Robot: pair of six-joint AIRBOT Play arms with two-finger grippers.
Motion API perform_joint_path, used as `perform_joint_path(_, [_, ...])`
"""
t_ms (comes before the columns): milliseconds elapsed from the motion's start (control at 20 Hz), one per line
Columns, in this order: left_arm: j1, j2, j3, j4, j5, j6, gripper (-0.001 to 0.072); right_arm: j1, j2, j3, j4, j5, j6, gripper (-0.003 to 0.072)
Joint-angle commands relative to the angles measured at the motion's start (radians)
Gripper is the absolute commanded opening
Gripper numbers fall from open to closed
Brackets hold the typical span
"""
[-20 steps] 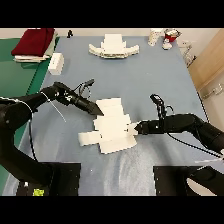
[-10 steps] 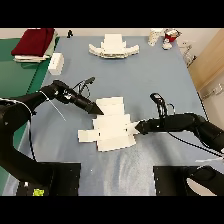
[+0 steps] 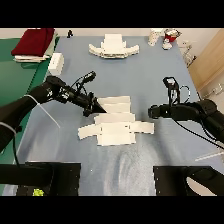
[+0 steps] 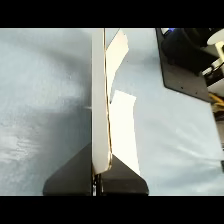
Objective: Fold the box.
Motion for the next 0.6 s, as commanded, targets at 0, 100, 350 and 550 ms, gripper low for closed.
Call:
perform_joint_path(0, [-0.046,0.138,-0.132,-0.032,0.155,0.146,0.0007,-0.003,0.001,0.024,-0.06,0.006,0.093,0.0368])
perform_joint_path(100, [-0.083,0.217,-0.227,-0.092,0.264,0.222,0.0007,-0.002,0.001,0.024,-0.06,0.012,0.104,0.0368])
perform_joint_path(350, [-0.172,0.339,-0.396,-0.163,0.375,0.384,0.0008,-0.002,0.001,0.024,-0.054,0.034,0.111,0.0368])
perform_joint_path(550, [-0.219,0.341,-0.445,-0.141,0.455,0.387,0.0012,-0.002,0.001,0.024,-0.044,0.035,0.121,0.0368])
